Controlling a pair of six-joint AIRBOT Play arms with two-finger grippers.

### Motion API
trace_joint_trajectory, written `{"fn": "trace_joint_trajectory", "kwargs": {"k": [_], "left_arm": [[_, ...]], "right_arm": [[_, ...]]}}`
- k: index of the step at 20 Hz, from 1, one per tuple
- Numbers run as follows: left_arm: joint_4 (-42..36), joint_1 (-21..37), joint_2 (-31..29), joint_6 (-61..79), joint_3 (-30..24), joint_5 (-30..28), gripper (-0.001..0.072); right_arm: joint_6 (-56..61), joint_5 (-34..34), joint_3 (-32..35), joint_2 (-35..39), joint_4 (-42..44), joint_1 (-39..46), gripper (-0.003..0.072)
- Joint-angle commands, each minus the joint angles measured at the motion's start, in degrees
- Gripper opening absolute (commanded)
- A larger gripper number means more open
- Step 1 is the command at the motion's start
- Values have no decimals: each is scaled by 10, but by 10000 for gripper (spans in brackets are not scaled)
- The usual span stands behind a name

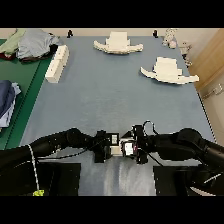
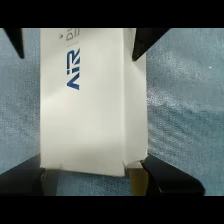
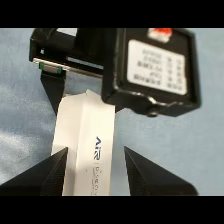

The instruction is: Fold the box.

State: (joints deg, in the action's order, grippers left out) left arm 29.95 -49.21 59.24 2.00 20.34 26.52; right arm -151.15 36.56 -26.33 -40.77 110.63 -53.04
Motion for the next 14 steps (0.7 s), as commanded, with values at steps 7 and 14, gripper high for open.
{"fn": "trace_joint_trajectory", "kwargs": {"k": [7,14], "left_arm": [[0,0,0,1,0,0,507],[0,0,0,1,0,0,507]], "right_arm": [[2,-12,0,-3,-13,0,406],[2,21,0,-13,28,-10,288]]}}
